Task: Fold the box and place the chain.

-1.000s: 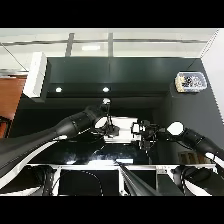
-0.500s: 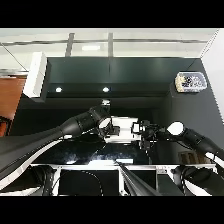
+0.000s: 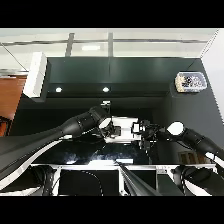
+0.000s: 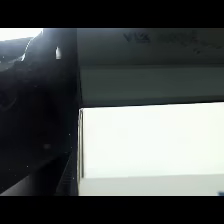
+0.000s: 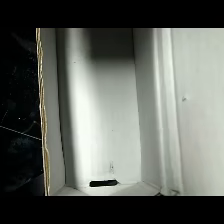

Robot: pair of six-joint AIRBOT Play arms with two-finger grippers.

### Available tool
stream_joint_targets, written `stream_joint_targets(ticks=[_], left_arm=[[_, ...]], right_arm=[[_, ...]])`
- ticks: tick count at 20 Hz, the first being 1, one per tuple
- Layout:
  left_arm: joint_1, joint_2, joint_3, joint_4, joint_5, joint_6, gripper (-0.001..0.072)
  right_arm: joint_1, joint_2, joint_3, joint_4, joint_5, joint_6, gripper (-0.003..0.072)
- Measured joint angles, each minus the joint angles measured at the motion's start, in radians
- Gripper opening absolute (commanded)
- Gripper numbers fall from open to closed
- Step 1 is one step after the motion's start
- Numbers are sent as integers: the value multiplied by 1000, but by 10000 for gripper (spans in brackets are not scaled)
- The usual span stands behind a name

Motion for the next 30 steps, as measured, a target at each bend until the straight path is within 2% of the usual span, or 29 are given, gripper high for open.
stream_joint_targets(ticks=[1, 6, 7, 8, 9, 25, 27, 30], left_arm=[[0, 0, 0, 1, -1, 0, 225], [0, -2, 0, 7, 0, -3, 220], [0, -4, 0, 7, 0, -3, 197], [0, -5, 1, 7, -1, -3, 92], [0, -7, 1, 8, -9, -3, 28], [0, -10, 1, 3, -8, 11, 29], [0, -9, 1, 2, -5, 11, 29], [0, -9, 1, -3, 12, 15, 29]], right_arm=[[0, 0, 0, 0, 0, 0, 430], [0, 0, 0, 0, 0, 1, 429], [0, 0, 0, 0, 0, 1, 430], [0, 0, 0, 0, 0, 1, 429], [0, 0, 0, 1, 1, 2, 429], [0, 0, 0, 0, 2, 2, 434], [-1, 2, 0, -3, 2, 2, 653], [-2, 21, 2, -25, 3, 31, 653]])
